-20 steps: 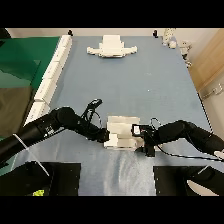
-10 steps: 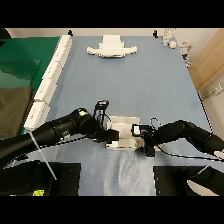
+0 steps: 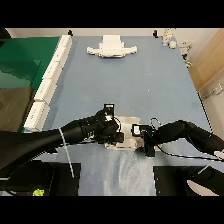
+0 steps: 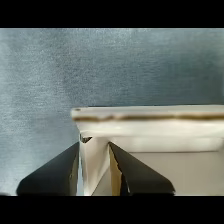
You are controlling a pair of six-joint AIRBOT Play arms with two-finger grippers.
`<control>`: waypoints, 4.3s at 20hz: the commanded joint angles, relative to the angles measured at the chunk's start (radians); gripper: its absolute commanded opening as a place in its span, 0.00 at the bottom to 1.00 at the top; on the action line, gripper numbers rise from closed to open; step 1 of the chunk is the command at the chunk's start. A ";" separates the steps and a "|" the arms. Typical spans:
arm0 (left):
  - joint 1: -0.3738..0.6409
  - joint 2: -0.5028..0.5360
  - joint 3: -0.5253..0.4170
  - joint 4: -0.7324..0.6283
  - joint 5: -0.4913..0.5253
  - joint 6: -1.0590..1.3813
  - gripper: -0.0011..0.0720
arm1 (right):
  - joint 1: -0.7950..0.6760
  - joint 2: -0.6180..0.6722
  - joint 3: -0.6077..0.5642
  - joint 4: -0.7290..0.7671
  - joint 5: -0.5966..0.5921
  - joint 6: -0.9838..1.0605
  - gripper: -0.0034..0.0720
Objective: Fold the box.
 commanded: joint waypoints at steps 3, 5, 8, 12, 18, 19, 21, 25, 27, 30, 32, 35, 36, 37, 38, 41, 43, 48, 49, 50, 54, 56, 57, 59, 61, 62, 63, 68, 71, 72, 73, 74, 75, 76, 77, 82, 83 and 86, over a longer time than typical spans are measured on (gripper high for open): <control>-0.015 -0.060 0.015 0.024 0.020 -0.029 0.44 | 0.000 0.000 0.001 0.000 0.000 0.000 0.75; -0.015 -0.060 0.015 0.024 0.029 -0.028 0.32 | 0.000 0.000 0.001 0.000 0.000 0.000 0.75; -0.015 -0.060 0.015 0.024 0.028 -0.031 0.04 | 0.000 0.000 0.001 0.000 0.000 0.000 0.75; -0.015 -0.060 0.015 0.019 0.027 -0.043 0.04 | 0.000 0.000 0.001 0.000 0.000 0.000 0.75; -0.015 -0.057 0.015 0.020 0.023 -0.052 0.81 | 0.000 0.000 0.001 0.000 0.000 0.000 0.75; -0.015 -0.057 0.015 0.020 0.023 -0.053 0.81 | 0.000 0.000 0.001 0.000 0.000 0.000 0.75; -0.015 -0.058 0.015 0.021 0.020 -0.052 0.81 | 0.000 0.000 0.001 0.000 0.000 0.000 0.75; -0.015 -0.058 0.015 0.025 0.021 -0.050 0.04 | 0.000 0.000 0.001 0.000 0.000 0.000 0.75; -0.015 -0.058 0.015 0.024 0.021 -0.051 0.04 | 0.000 0.000 0.001 0.000 0.000 0.000 0.75; -0.015 -0.058 0.015 0.023 0.021 -0.050 0.19 | 0.000 0.000 0.001 0.000 0.000 0.000 0.75; -0.015 -0.057 0.015 0.021 0.019 -0.067 0.83 | 0.000 0.000 0.001 0.000 0.000 0.000 0.75; -0.015 -0.024 0.021 0.016 -0.008 -0.051 0.83 | 0.000 0.000 0.001 0.000 0.000 0.000 0.75; -0.014 0.002 0.032 0.016 -0.039 -0.038 0.83 | 0.000 0.000 0.001 0.000 0.000 0.000 0.75; -0.014 0.037 0.052 0.021 -0.081 -0.017 0.83 | 0.000 0.000 0.001 0.000 0.000 0.000 0.75; -0.014 0.076 0.071 0.021 -0.115 0.003 0.83 | 0.000 0.000 0.001 0.000 0.000 0.000 0.75; -0.015 0.211 0.109 0.021 -0.190 0.047 0.82 | 0.000 0.000 0.001 0.000 0.000 0.000 0.75; -0.015 0.275 0.109 0.025 -0.184 0.073 0.06 | 0.000 0.000 0.001 0.000 0.000 0.000 0.75; -0.007 0.294 0.109 0.032 -0.155 0.314 0.04 | 0.000 0.000 0.001 0.000 0.000 0.000 0.75; -0.006 0.294 0.107 0.026 -0.167 0.394 0.04 | 0.000 0.000 0.001 0.000 0.000 0.000 0.75; 0.014 0.302 0.097 -0.016 -0.175 0.523 0.04 | 0.000 0.000 0.001 0.000 0.000 0.000 0.75; 0.235 0.451 -0.096 -0.284 -0.109 1.271 0.03 | 0.000 0.000 0.001 0.000 0.000 0.000 0.75; 0.368 0.520 -0.208 -0.391 -0.091 1.694 0.04 | 0.000 0.000 0.001 0.000 0.000 0.000 0.75; 0.426 0.538 -0.258 -0.443 -0.071 1.865 0.33 | 0.000 0.000 0.001 0.000 0.000 0.000 0.75; 0.526 0.540 -0.359 -0.568 0.031 2.079 0.95 | 0.000 0.000 0.001 0.000 0.000 0.000 0.75; 0.586 0.529 -0.444 -0.676 0.115 2.308 0.95 | 0.000 0.000 0.001 0.000 0.000 0.000 0.75; 0.597 0.521 -0.481 -0.724 0.163 2.426 0.95 | 0.000 0.000 0.001 0.000 0.001 0.000 0.75; 0.597 0.512 -0.512 -0.772 0.209 2.515 0.95 | 0.000 0.000 0.001 0.000 0.001 0.000 0.75; 0.595 0.374 -0.559 -0.999 0.326 2.841 0.95 | 0.000 0.000 0.001 0.000 0.000 0.000 0.75; 0.595 0.316 -0.558 -1.011 0.365 2.848 0.95 | 0.000 0.000 0.001 0.000 0.001 0.000 0.75; 0.592 0.310 -0.558 -1.012 0.365 2.857 0.95 | 0.000 0.000 0.001 0.000 0.000 0.000 0.75; 0.582 0.306 -0.558 -1.013 0.369 2.861 0.95 | 0.000 0.000 0.001 0.000 0.000 0.000 0.75; 0.569 0.300 -0.558 -1.020 0.369 2.864 0.95 | 0.000 0.000 0.001 0.000 0.001 0.000 0.75; 0.558 0.292 -0.557 -1.032 0.369 2.864 0.95 | 0.000 0.000 0.001 0.000 0.000 0.000 0.75; 0.549 0.283 -0.557 -1.041 0.369 2.865 0.95 | 0.000 0.000 0.001 0.000 0.000 0.000 0.75; 0.542 0.276 -0.557 -1.044 0.372 2.864 0.95 | 0.000 0.000 0.001 0.000 0.000 0.000 0.75; 0.511 0.259 -0.554 -1.104 0.405 2.865 0.95 | 0.000 0.000 0.001 0.000 0.000 0.000 0.75; 0.503 0.255 -0.552 -1.109 0.410 2.866 0.95 | 0.000 0.000 0.001 0.000 0.001 0.000 0.75; 0.475 0.231 -0.540 -1.137 0.425 2.868 0.95 | 0.000 0.000 0.001 0.000 0.000 0.000 0.75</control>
